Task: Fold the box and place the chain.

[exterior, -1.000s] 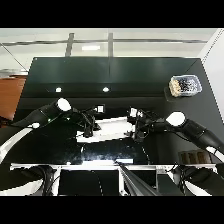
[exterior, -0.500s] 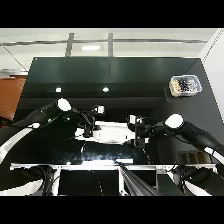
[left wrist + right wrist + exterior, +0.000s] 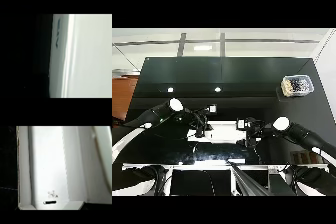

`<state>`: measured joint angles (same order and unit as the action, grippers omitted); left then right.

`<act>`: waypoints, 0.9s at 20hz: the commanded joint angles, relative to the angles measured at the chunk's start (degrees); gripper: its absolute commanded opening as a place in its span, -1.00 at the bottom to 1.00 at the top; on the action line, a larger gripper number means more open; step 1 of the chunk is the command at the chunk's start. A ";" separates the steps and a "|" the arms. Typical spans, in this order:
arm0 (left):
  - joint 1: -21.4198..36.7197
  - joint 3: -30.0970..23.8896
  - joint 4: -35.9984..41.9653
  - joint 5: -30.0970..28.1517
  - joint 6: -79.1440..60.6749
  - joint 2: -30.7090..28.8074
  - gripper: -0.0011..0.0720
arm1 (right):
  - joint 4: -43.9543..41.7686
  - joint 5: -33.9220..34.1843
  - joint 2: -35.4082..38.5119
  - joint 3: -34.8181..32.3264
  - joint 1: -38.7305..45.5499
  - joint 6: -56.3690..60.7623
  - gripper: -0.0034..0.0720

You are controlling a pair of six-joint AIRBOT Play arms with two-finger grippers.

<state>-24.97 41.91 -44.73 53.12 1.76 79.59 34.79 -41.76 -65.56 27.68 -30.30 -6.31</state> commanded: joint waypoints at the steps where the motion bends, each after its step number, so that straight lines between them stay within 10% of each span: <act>1: 0.00 0.07 0.02 -0.11 0.15 -0.04 -0.89 | 0.17 1.11 -1.09 -0.02 -0.46 -1.73 0.98; 18: 0.00 0.07 0.42 -0.39 0.13 -0.04 -0.89 | 0.17 5.66 -2.69 -0.04 -3.69 -3.17 0.98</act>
<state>-24.97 41.91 -44.34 52.86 1.89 79.59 34.74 -37.01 -68.16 27.68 -33.76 -9.34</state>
